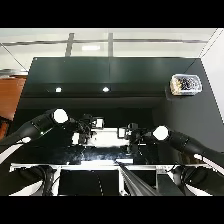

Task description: Fold the box and place the chain.

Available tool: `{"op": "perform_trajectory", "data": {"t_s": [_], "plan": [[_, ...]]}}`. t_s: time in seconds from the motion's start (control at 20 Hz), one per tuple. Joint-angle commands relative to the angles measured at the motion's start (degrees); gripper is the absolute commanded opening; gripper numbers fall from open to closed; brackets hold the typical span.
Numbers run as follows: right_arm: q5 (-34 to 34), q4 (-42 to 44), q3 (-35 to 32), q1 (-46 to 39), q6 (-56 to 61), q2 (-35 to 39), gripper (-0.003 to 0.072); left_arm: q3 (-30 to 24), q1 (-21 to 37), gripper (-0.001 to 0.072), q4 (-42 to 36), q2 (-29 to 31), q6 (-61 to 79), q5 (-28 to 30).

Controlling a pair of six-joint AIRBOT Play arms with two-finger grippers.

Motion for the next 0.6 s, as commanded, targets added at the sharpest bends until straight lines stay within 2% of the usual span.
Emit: {"op": "perform_trajectory", "data": {"t_s": [0.0,0.05,0.3,0.4,0.5,0.55], "plan": [[-0.1,0.0,0.0,0.0,0.1,0.0,0.0621,0.0,0.0,0.0028,0.0,0.0,0.0,0.0],[-0.1,0.0,0.0,0.0,0.1,0.0,0.0521,0.0,0.0,0.0029,0.0,0.0,0.0,0.0],[-0.1,0.0,0.0,0.0,0.1,0.0,0.0533,0.0,0.0,0.0033,-0.2,0.0,0.0,0.0],[-0.1,0.0,0.0,0.0,0.1,0.0,0.0532,0.1,0.0,0.0197,-0.2,0.0,0.0,0.0],[-0.1,0.0,0.0,0.0,0.1,0.0,0.0532,0.8,0.0,0.0234,-0.1,0.1,-0.1,-0.3],[-0.1,0.0,0.0,0.0,0.1,0.0,0.0532,1.3,0.0,0.0318,-0.1,0.3,-0.1,-0.2]]}}
